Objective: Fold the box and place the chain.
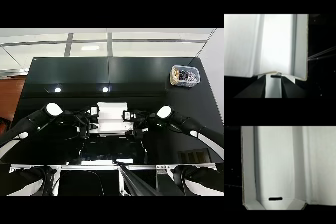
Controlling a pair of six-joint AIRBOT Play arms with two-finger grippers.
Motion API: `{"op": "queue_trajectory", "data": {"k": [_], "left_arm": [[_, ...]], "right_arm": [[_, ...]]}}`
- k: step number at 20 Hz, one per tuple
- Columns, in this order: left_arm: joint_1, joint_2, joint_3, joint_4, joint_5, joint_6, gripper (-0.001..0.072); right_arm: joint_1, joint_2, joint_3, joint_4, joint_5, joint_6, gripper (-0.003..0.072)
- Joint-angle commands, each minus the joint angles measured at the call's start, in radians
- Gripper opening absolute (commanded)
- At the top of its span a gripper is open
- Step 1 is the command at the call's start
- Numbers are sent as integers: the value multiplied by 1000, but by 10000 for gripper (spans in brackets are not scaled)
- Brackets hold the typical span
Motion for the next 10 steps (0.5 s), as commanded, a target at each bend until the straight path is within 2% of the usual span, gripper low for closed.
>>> {"op": "queue_trajectory", "data": {"k": [1, 4, 9, 10], "left_arm": [[-33, -23, 1, -93, 10, 2, 220], [-51, -68, 1, -132, 13, 1, 221], [-27, -62, 1, -129, 13, -2, 218], [-25, -61, 1, -129, 13, -2, 159]], "right_arm": [[1, -1, 0, 0, 0, 0, 206], [1, -1, 0, 0, 0, 0, 206], [1, -1, 0, 0, 0, 0, 206], [1, -1, 0, 0, 0, 0, 206]]}}
